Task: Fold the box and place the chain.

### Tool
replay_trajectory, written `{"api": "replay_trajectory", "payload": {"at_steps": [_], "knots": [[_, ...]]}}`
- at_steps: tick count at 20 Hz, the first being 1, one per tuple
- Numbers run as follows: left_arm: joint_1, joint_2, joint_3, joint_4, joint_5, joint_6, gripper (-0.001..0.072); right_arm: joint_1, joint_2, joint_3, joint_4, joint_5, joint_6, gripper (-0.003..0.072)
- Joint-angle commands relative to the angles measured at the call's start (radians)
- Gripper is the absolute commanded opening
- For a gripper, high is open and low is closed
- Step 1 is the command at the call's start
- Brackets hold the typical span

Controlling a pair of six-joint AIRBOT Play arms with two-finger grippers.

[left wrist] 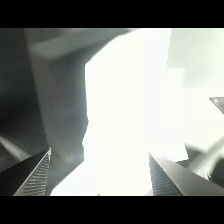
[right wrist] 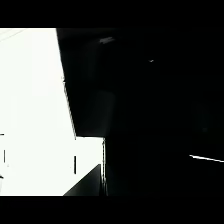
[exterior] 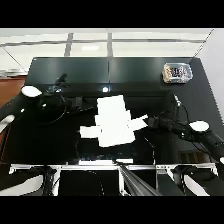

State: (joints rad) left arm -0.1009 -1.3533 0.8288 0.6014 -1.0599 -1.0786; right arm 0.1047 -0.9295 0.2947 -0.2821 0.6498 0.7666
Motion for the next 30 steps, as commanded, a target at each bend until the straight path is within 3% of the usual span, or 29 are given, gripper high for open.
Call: {"api": "replay_trajectory", "payload": {"at_steps": [1,7,9,11,15,16,17,18,19,20,21,22,23,28,30], "knots": [[-0.011,-0.235,0.133,-0.05,-0.179,0.01,0.0707,0.074,0.004,-0.017,0.021,-0.05,0.004,0.0011],[-0.087,-0.348,0.175,-0.086,-0.267,0.037,0.0696,0.077,0.004,-0.017,0.021,-0.048,0.003,0.0011],[-0.111,-0.373,0.19,-0.086,-0.341,0.121,0.0686,0.077,0.004,-0.016,0.021,-0.048,0.004,0.0011],[-0.128,-0.415,0.229,-0.066,-0.449,0.174,0.0581,0.077,0.004,-0.016,0.023,-0.043,0.004,0.0011],[-0.19,-0.454,0.324,0.108,-0.511,0.254,0.0353,0.077,0.004,-0.016,0.02,-0.041,0.003,0.0011],[-0.2,-0.467,0.349,0.131,-0.533,0.266,0.035,0.077,0.004,-0.016,0.02,-0.041,0.003,0.0011],[-0.205,-0.476,0.367,0.132,-0.539,0.269,0.03,0.077,0.004,-0.016,0.019,-0.041,0.003,0.0011],[-0.205,-0.483,0.382,0.131,-0.534,0.277,0.0123,0.077,0.004,-0.016,0.019,-0.041,0.003,0.0011],[-0.204,-0.486,0.394,0.13,-0.53,0.291,0.0056,0.077,0.004,-0.016,0.019,-0.041,0.003,0.0012],[-0.204,-0.485,0.404,0.131,-0.52,0.291,0.0041,0.077,0.004,-0.016,0.016,-0.041,-0.002,0.0015],[-0.204,-0.485,0.413,0.131,-0.514,0.291,0.0025,0.076,0.004,-0.013,0.007,-0.04,-0.005,0.013],[-0.204,-0.485,0.422,0.131,-0.514,0.29,0.0025,0.076,0.004,-0.002,-0.024,-0.034,-0.005,0.0478],[-0.204,-0.485,0.43,0.131,-0.515,0.289,0.0024,0.076,0.005,0.022,-0.087,-0.006,-0.005,0.0647],[-0.206,-0.418,0.429,0.135,-0.497,0.287,0.0021,0.076,0.005,0.298,-0.585,0.294,-0.005,0.0645],[-0.215,-0.311,0.345,0.116,-0.369,0.323,0.002,0.076,0.005,0.4,-0.715,0.362,-0.005,0.0645]]}}
